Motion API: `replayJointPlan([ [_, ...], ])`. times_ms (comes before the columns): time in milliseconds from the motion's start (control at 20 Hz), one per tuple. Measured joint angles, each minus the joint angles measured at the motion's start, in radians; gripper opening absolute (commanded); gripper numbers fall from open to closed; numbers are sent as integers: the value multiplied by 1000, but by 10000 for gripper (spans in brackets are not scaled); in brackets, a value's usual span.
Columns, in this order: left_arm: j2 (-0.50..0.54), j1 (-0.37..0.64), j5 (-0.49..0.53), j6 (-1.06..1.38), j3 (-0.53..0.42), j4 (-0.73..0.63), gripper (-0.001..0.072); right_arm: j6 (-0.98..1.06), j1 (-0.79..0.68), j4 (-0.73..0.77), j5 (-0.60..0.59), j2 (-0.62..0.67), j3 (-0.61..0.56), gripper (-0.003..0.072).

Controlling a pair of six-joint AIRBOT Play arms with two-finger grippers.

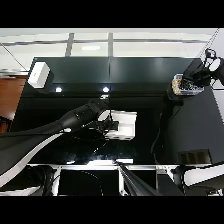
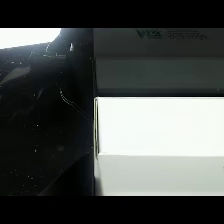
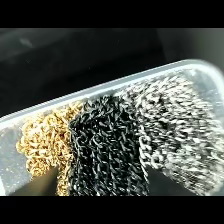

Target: Fold the box and place the chain.

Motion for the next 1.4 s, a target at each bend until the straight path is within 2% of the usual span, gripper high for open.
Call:
replayJointPlan([
  [250, 0, 0, 11, 0, 0, 0, 30, -32, -3, 14, 7, -38, 20, 483],
  [300, 0, 0, 12, 0, 0, 0, 30, -33, -3, 15, 8, -41, 22, 448],
  [350, 0, 0, 14, 0, 0, 0, 30, -39, -3, 16, 13, -44, 23, 258],
  [400, 0, 0, 14, 0, 0, 0, 30, -40, -3, 14, 24, -45, 23, 139],
  [450, 0, 0, 15, 0, 0, 0, 30, -39, -3, 14, 37, -46, 26, 49],
  [500, 0, 0, 15, 0, 0, 0, 30, -39, -3, 17, 53, -47, 29, 20],
  [750, 0, 0, 16, 0, 0, 0, 30, -48, -3, -39, 165, 8, 82, 19],
  [950, 0, 0, 16, 0, 0, 0, 30, -106, -3, -45, 233, 153, 100, 18],
  [1100, 0, 0, 16, 0, 0, 0, 30, -172, -3, 7, 270, 291, 105, 14],
  [1400, 0, 0, 17, 0, 0, 0, 30, -238, -3, 154, 267, 522, 135, 14],
])
